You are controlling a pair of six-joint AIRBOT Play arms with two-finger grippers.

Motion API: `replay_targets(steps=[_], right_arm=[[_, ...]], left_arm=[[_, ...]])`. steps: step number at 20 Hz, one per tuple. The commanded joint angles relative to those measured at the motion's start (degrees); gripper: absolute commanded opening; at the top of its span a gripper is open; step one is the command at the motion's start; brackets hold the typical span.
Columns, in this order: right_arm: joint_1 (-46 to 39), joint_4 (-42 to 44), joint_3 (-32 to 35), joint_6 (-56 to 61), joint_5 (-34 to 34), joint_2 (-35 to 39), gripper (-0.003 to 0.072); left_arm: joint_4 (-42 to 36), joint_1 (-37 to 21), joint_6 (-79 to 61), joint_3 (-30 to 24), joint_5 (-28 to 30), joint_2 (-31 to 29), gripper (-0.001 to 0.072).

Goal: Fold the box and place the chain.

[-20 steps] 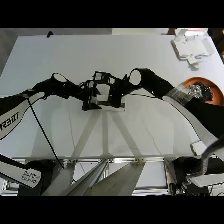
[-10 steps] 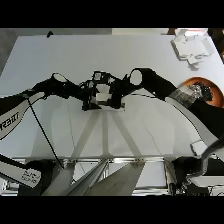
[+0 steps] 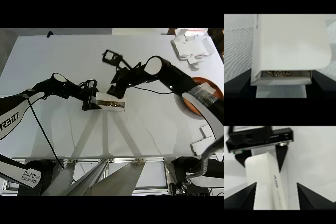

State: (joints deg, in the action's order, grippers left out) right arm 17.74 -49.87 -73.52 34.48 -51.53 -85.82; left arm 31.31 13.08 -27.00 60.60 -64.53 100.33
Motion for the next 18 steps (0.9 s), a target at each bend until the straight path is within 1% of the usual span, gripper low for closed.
replay_targets(steps=[1, 4, 5, 7, 9, 12, 13, 14, 18], right_arm=[[-5.2, 5.11, 0.0, 7.08, -3.82, -2.47, 0.0516], [-6.32, 5.51, 0.0, 7.04, -13.55, -6.45, 0.0516], [-6.05, 5.55, 0.0, 6.99, -15.65, -7.39, 0.0516], [-5.25, 5.4, 0.0, 5.11, -15.65, -7.96, 0.051], [-4.17, 5.18, 0.0, 2.03, -14.95, -7.93, 0.0455], [-1.9, 1.49, 0.0, 0.59, -13.33, -7.93, 0.0455], [-1.2, -0.15, 0.0, 0.59, -12.63, -7.91, 0.0441], [-0.63, -1.25, 0.0, 0.59, -12.09, -7.91, 0.0402], [0.9, -4.39, 0.0, 0.74, -10.45, -7.91, 0.0398]], left_arm=[[0.02, -0.02, 0.0, 0.02, 0.02, -0.04, 0.0318], [0.02, -0.02, 0.0, 0.02, 0.02, -0.04, 0.0318], [0.0, -0.02, 0.0, 0.02, 0.02, -0.04, 0.0318], [0.02, -0.02, 0.0, 0.02, 0.02, -0.04, 0.0318], [0.0, -0.02, 0.0, 0.02, 0.02, -0.04, 0.0318], [0.0, -0.02, 0.0, 0.02, 0.02, -0.04, 0.0318], [0.02, -0.02, 0.0, 0.02, 0.02, -0.04, 0.0318], [0.0, -0.02, 0.0, 0.02, 0.02, -0.04, 0.0318], [0.0, -0.02, 0.0, 0.02, 0.02, -0.04, 0.0318]])
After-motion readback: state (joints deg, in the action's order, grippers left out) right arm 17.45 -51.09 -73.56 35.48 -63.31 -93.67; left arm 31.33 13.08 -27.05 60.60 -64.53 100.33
